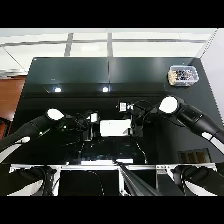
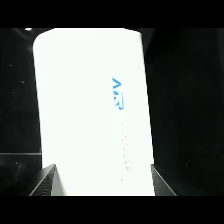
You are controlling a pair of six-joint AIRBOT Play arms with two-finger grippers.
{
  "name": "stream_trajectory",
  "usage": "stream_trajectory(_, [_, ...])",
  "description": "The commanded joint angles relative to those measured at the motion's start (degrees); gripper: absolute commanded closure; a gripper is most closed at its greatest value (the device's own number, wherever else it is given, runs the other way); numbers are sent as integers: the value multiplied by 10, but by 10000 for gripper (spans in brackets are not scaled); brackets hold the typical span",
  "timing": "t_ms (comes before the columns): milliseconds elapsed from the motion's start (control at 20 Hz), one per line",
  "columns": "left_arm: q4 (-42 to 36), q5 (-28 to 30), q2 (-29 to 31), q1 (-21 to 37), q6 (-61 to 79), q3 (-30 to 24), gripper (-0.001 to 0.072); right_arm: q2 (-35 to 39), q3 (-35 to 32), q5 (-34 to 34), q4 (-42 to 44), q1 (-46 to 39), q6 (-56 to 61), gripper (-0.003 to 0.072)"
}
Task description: Fold the box and place the chain.
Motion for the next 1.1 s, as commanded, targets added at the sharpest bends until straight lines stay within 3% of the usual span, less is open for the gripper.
stream_trajectory(0, [0, 0, 0, 0, 0, 0, 221, 1, 0, -4, 5, 0, 2, -23])
stream_trajectory(50, [0, -1, 0, 0, 0, 0, 221, 1, 0, -9, 5, 1, 2, -22])
stream_trajectory(150, [0, -1, 0, 0, 0, 0, 221, 1, 0, -8, 5, 1, 14, 376])
stream_trajectory(200, [0, 0, 0, 0, 0, 0, 221, 1, 0, -7, 5, 1, 16, 505])
stream_trajectory(350, [0, 0, 0, 0, 0, 0, 221, 1, 0, -2, 5, 1, 20, 510])
stream_trajectory(450, [0, 0, 0, 0, 0, 0, 221, 1, 0, -2, 5, 1, 27, 568])
stream_trajectory(900, [0, 0, 0, 0, 0, 0, 221, 14, 0, -2, 10, 1, 41, 571])
stream_trajectory(950, [0, -1, 0, 0, 0, 0, 221, 14, 0, -2, 10, 1, 41, 679])
stream_trajectory(1050, [0, -1, 0, 0, 0, 0, 221, 14, 0, -2, 10, 0, 43, 670])
